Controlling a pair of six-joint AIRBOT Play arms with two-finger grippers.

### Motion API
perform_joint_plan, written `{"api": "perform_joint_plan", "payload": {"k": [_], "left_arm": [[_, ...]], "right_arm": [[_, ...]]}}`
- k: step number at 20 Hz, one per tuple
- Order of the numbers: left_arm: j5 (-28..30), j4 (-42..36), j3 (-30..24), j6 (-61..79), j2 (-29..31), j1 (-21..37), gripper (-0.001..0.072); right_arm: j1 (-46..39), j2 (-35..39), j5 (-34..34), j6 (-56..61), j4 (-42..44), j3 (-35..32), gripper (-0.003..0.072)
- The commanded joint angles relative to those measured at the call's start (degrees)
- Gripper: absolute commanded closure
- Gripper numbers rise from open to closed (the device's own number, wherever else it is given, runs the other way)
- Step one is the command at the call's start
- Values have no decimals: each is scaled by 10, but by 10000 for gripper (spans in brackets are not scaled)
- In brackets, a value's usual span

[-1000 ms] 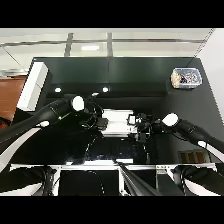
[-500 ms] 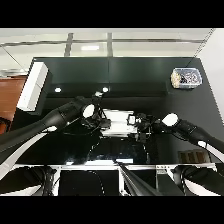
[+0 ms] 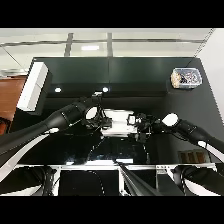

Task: Fold the box and place the chain.

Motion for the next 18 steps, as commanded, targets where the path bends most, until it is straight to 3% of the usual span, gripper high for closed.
{"api": "perform_joint_plan", "payload": {"k": [1, 8, 10, 12, 13, 14, 18], "left_arm": [[-16, 12, 7, -10, -9, -6, 211], [-30, 16, 26, -11, -31, -19, 229], [-27, 14, 29, -11, -31, -19, 408], [-26, 10, 29, -11, -31, -19, 460], [-26, 9, 29, -11, -31, -19, 580], [-26, 8, 29, -10, -31, -19, 649], [-28, 7, 29, -11, -31, -19, 667]], "right_arm": [[0, 0, 0, 0, 0, 0, 557], [0, 0, 0, 0, 0, 0, 557], [0, 0, 0, 0, 0, 0, 556], [0, 0, 0, 0, 0, 0, 556], [0, 0, 0, 0, 0, 0, 557], [0, 0, 0, 0, 0, 0, 557], [0, 0, 0, 0, 0, 0, 557]]}}
